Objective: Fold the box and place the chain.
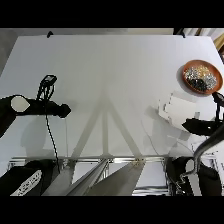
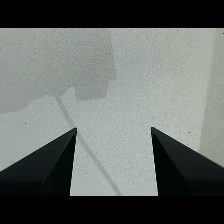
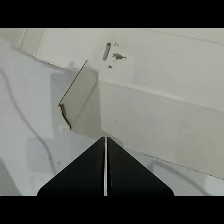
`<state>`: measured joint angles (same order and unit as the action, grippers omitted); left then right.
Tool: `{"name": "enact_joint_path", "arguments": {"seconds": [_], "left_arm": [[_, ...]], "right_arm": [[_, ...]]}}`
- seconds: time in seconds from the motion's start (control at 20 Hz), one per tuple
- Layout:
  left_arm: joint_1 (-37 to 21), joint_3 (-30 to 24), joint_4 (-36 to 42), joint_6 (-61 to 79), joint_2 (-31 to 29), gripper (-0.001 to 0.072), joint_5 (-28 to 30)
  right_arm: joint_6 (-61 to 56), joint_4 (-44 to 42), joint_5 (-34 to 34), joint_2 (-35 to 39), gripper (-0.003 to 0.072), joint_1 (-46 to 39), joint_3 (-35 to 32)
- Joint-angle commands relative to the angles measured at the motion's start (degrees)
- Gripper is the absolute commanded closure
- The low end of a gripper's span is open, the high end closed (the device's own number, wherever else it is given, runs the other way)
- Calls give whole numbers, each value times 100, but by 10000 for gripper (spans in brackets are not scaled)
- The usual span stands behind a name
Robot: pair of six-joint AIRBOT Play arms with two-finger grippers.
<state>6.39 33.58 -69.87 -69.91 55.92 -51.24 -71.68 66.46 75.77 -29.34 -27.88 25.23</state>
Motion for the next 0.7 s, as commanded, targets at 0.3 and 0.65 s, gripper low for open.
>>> {"name": "enact_joint_path", "arguments": {"seconds": [0.3,0.65], "left_arm": [[2,0,-2,2,-2,197,2],[2,0,-2,0,-2,197,2]], "right_arm": [[-339,260,-308,4,481,-4,0],[-802,2103,-168,-592,338,-4,1062]]}}
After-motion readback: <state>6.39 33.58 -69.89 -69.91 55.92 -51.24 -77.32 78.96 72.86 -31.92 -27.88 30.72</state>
